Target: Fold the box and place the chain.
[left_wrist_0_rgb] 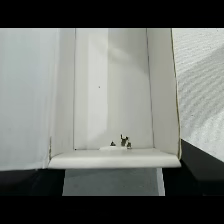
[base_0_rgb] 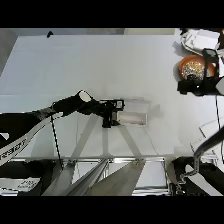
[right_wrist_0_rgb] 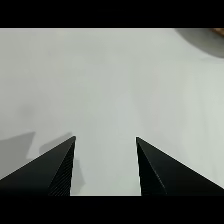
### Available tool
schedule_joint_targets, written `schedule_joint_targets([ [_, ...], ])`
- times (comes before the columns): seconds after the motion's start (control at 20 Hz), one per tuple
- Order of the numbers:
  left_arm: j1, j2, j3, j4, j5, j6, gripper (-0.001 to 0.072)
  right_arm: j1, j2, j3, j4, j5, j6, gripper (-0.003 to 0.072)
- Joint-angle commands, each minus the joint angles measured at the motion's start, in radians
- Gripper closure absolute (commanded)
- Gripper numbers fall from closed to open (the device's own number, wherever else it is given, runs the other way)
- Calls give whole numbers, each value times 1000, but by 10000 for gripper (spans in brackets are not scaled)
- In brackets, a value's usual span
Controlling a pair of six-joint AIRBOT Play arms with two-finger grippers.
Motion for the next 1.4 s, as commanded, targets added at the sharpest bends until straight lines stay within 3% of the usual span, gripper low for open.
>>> schedule_joint_targets([
  [0.0,0,0,0,0,0,0,438,-191,-224,152,13,-16,-112,291],
  [0.25,0,0,0,0,0,0,438,-220,-586,516,16,37,-91,313],
  [0.4,0,0,0,0,0,0,438,-220,-719,637,22,49,-54,371],
  [0.7,0,0,0,0,0,0,438,-222,-807,643,45,-5,-51,372],
  [0.9,0,0,0,0,0,0,438,-222,-813,643,38,25,-55,519],
  [1.0,0,0,0,0,0,0,438,-222,-813,643,34,47,-56,532],
  [1.1,0,0,0,0,0,0,438,-222,-811,644,34,69,-64,668],
  [1.35,0,0,0,0,0,0,438,-222,-726,644,34,79,-111,669],
])
